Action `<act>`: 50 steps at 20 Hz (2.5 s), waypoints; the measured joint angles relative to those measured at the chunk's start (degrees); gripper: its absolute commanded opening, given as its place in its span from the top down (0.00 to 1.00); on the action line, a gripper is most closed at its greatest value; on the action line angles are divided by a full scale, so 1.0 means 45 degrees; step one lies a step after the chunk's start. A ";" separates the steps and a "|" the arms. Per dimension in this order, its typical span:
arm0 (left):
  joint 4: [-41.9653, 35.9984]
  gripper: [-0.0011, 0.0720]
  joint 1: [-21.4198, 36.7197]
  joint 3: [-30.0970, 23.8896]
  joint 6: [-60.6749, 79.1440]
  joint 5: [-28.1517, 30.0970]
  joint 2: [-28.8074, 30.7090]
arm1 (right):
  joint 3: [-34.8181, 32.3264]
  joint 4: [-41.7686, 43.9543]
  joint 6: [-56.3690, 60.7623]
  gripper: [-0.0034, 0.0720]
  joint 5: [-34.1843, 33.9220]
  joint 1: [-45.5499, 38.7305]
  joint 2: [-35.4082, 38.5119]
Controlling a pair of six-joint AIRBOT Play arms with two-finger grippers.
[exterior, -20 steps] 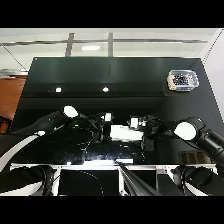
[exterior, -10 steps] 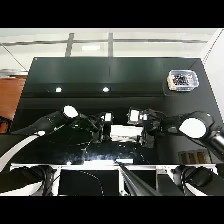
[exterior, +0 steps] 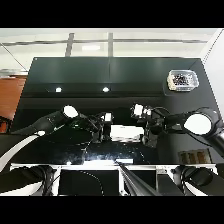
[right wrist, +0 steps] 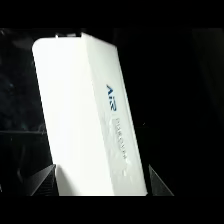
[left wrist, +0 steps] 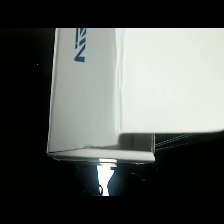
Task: Fold the box and place the chain.
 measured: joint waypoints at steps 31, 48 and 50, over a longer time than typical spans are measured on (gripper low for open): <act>0.0000 0.60 0.0000 0.0000 -0.0019 0.0005 0.0000 | -0.0850 -0.0656 -0.1107 0.25 -0.1821 0.0869 -0.1302; 0.0010 0.60 -0.0005 0.0000 -0.0024 -0.0024 0.0000 | -0.0607 -0.0301 -0.1064 0.64 -0.1141 0.0869 -0.1214; 0.0000 0.60 -0.0005 0.0000 -0.0024 0.0000 0.0000 | -0.0529 -0.0277 -0.1025 0.64 -0.1234 0.0874 -0.1205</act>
